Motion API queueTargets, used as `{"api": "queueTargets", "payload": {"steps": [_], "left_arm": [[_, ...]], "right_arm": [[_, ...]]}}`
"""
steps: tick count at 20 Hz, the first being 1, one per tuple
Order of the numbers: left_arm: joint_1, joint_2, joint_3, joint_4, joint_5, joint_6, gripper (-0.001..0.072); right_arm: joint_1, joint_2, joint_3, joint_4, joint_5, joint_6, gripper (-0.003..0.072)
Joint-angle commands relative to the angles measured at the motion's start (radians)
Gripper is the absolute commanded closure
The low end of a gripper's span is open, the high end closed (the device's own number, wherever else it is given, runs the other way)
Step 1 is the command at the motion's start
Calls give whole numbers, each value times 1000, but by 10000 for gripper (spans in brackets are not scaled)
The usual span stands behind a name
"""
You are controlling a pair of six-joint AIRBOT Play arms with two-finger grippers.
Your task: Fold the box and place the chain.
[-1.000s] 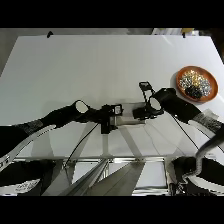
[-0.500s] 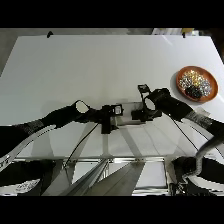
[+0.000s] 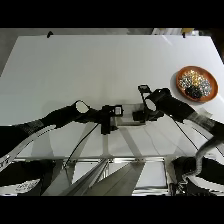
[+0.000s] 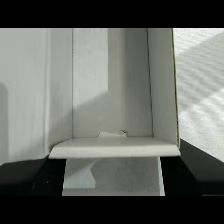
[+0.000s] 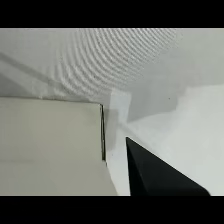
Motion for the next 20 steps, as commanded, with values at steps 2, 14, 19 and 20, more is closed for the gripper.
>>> {"api": "queueTargets", "payload": {"steps": [2, 14, 19, 20], "left_arm": [[0, 1, 0, -3, 3, -3, 439], [0, 1, 0, -3, 2, -3, 439], [0, 1, 0, -3, 3, -3, 439], [0, 1, 0, -3, 2, -3, 439]], "right_arm": [[-10, 120, 2, -2, -19, -145, 340], [-552, 134, 359, -55, 23, -565, 552], [-851, -37, 359, -43, -22, -609, 551], [-883, -66, 359, -43, -22, -624, 550]]}}
